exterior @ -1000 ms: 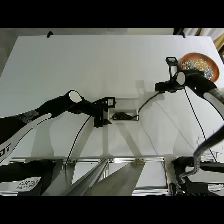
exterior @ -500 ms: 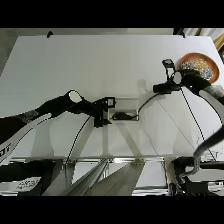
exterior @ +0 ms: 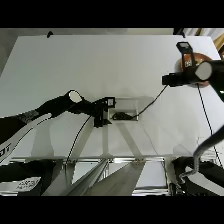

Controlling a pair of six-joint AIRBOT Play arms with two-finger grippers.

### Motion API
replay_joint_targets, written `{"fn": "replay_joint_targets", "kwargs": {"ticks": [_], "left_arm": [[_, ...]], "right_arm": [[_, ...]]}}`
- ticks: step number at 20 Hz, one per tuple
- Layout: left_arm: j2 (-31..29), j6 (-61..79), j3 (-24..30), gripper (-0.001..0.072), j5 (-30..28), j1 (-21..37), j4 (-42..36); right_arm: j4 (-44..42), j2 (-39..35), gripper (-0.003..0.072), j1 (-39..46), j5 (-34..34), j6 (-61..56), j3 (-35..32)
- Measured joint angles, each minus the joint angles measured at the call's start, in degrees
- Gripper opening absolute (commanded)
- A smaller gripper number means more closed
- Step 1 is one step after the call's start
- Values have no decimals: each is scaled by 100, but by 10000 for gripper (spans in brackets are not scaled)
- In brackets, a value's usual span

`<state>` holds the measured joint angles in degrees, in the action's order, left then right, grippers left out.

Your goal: Fold the box and place the chain.

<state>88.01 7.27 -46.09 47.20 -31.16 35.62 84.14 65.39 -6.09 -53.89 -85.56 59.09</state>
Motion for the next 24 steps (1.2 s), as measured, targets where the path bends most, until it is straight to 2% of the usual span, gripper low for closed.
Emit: {"fn": "replay_joint_targets", "kwargs": {"ticks": [6, 12, 17, 24], "left_arm": [[0, 0, 0, 11, 0, 0, 0], [0, -2, 0, 11, 0, 0, 0], [0, 0, 0, 11, 0, 0, 0], [0, -2, 0, 11, 0, 0, 0]], "right_arm": [[-1366, -1746, 17, -2, -691, 555, 0], [-2815, -3025, 18, -2, -817, 837, 0], [-4264, -3375, 18, -2, -684, 1338, 0], [-4793, -3053, 18, -166, -684, 1657, -9]]}}
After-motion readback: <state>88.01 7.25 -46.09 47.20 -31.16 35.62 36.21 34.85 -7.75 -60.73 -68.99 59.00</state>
